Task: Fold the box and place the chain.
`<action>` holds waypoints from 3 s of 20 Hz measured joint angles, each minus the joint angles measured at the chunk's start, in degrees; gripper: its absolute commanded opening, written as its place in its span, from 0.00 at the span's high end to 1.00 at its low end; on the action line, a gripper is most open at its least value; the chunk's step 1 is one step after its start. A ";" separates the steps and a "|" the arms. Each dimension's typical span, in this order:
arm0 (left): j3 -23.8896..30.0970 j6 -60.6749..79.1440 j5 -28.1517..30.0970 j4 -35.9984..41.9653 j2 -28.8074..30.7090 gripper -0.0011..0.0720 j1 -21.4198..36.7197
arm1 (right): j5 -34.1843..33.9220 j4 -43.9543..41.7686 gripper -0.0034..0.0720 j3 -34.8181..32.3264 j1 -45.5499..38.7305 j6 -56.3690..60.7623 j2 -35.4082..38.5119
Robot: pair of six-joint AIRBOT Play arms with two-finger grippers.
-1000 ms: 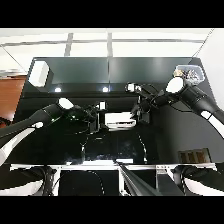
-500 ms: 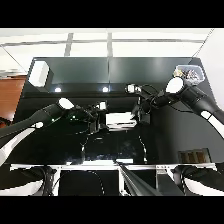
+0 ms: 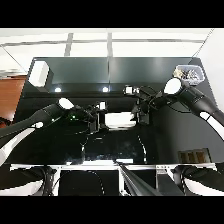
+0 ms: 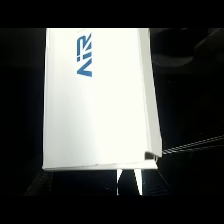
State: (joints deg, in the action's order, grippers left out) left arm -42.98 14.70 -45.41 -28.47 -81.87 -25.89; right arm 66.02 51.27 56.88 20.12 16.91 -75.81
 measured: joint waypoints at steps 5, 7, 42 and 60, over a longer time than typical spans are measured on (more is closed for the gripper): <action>0.00 -0.02 -0.04 0.04 0.00 0.53 0.02 | -0.33 0.04 0.63 0.04 0.07 -0.04 0.00; 0.00 0.00 -0.04 0.04 0.00 0.53 0.02 | -0.33 0.04 0.63 0.04 0.07 -0.04 0.00; 0.00 -0.02 0.11 0.17 0.00 0.53 -0.02 | 0.74 4.04 0.48 0.04 1.75 0.04 2.08; -0.02 0.07 -0.07 0.07 0.00 0.53 0.02 | -2.40 -31.58 0.94 -13.86 -6.56 31.52 5.38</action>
State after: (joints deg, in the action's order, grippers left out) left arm -43.00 14.76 -45.47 -28.40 -81.87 -25.87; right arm 63.61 19.68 43.03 13.56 48.42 -70.43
